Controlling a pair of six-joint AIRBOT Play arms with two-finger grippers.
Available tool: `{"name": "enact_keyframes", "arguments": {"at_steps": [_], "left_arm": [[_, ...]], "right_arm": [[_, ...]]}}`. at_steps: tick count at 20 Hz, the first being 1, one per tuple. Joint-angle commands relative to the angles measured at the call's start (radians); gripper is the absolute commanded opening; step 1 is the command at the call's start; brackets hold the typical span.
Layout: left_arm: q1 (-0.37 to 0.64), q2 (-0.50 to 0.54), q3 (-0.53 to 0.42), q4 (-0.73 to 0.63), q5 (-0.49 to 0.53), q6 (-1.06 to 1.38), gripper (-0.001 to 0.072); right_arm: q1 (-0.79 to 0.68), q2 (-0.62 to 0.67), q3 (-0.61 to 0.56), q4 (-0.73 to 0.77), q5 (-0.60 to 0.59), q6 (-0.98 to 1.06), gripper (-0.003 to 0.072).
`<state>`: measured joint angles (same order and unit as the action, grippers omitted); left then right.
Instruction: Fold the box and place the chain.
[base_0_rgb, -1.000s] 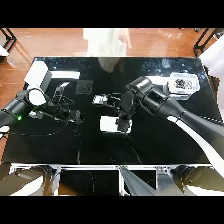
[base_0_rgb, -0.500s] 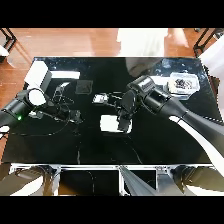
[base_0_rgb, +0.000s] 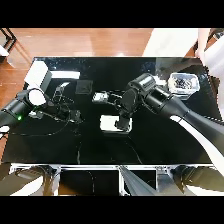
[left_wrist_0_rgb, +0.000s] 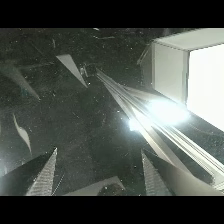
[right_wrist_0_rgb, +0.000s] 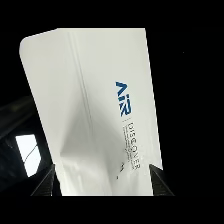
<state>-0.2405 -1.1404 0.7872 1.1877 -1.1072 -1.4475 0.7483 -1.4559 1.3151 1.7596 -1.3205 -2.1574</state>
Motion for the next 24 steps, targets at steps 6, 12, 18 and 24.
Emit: {"name": "enact_keyframes", "arguments": {"at_steps": [6, 12, 18, 24], "left_arm": [[0.001, -0.001, 0.000, 0.001, 0.000, 0.000, 0.0632], [0.001, -0.001, 0.000, 0.001, 0.000, 0.001, 0.0632], [0.001, -0.001, 0.000, 0.001, 0.000, 0.001, 0.0632], [0.001, -0.001, 0.000, 0.001, 0.000, 0.001, 0.0632]], "right_arm": [[0.008, -0.026, -0.026, -0.073, 0.067, 0.009, 0.0707], [0.008, -0.028, -0.026, -0.069, 0.061, 0.014, 0.0697], [0.008, -0.028, -0.026, -0.059, 0.038, 0.019, 0.0333], [0.008, -0.022, -0.025, -0.058, 0.020, 0.020, 0.0332]]}}
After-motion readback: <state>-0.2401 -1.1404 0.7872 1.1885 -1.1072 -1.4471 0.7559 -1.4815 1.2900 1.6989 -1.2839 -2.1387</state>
